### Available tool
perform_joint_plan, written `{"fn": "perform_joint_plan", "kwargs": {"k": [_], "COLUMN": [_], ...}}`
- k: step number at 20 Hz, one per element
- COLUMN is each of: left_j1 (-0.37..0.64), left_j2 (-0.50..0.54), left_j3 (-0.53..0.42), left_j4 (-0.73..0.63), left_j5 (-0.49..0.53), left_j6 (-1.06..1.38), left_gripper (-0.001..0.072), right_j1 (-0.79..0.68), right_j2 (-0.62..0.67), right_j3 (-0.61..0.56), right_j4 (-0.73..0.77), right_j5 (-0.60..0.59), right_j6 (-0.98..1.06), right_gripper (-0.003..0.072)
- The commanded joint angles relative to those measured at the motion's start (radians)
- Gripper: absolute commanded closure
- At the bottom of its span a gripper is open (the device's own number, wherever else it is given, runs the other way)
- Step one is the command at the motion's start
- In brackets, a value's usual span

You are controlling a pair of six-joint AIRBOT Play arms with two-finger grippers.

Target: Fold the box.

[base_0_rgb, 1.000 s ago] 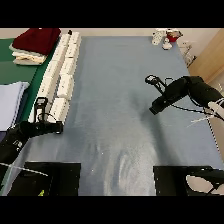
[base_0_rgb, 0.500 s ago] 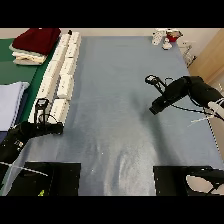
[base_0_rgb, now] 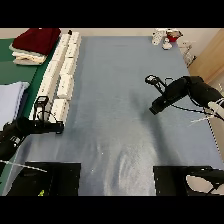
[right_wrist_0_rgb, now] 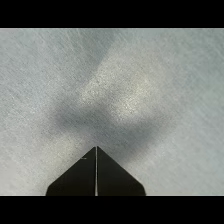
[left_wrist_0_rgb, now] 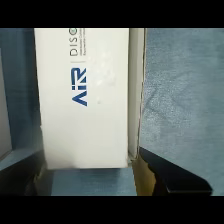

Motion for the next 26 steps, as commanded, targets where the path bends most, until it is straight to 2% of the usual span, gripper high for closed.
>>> {"fn": "perform_joint_plan", "kwargs": {"k": [1,3,5,8,9,11,13,15,18,22,26], "left_j1": [0.001,0.001,0.001,0.000,0.000,0.000,-0.005,-0.057,-0.217,-0.436,-0.536], "left_j2": [0.001,0.001,0.001,0.000,0.000,-0.004,-0.037,-0.104,-0.246,-0.437,-0.571], "left_j3": [0.114,0.206,0.312,0.452,0.490,0.535,0.563,0.586,0.622,0.675,0.685], "left_j4": [0.026,0.058,0.085,0.017,-0.039,-0.184,-0.286,-0.300,-0.301,-0.302,-0.302], "left_j5": [-0.254,-0.394,-0.488,-0.521,-0.514,-0.490,-0.490,-0.489,-0.460,-0.326,-0.236], "left_j6": [-0.001,-0.007,-0.048,-0.076,-0.076,-0.075,-0.071,-0.071,-0.072,-0.080,-0.079], "left_gripper": [0.0014,0.0014,0.0014,0.0015,0.0047,0.0488,0.0696,0.0696,0.0697,0.0696,0.0696], "right_j1": [-0.001,-0.001,-0.001,-0.001,-0.001,-0.001,-0.001,-0.001,-0.001,-0.001,-0.001], "right_j2": [-0.001,0.000,-0.001,-0.001,-0.001,-0.001,-0.001,-0.001,-0.001,-0.001,-0.001], "right_j3": [0.001,0.001,0.001,0.001,0.001,0.001,0.001,0.001,0.001,0.001,0.001], "right_j4": [0.000,0.000,0.000,0.000,0.000,0.000,0.000,0.000,0.000,0.000,0.000], "right_j5": [0.000,0.000,0.000,0.000,0.000,0.000,0.000,0.000,0.000,0.000,0.000], "right_j6": [0.000,0.000,0.000,0.000,0.000,0.000,0.000,0.000,0.000,0.000,0.000], "right_gripper": [0.0683,0.0683,0.0683,0.0683,0.0683,0.0683,0.0683,0.0683,0.0683,0.0683,0.0683]}}
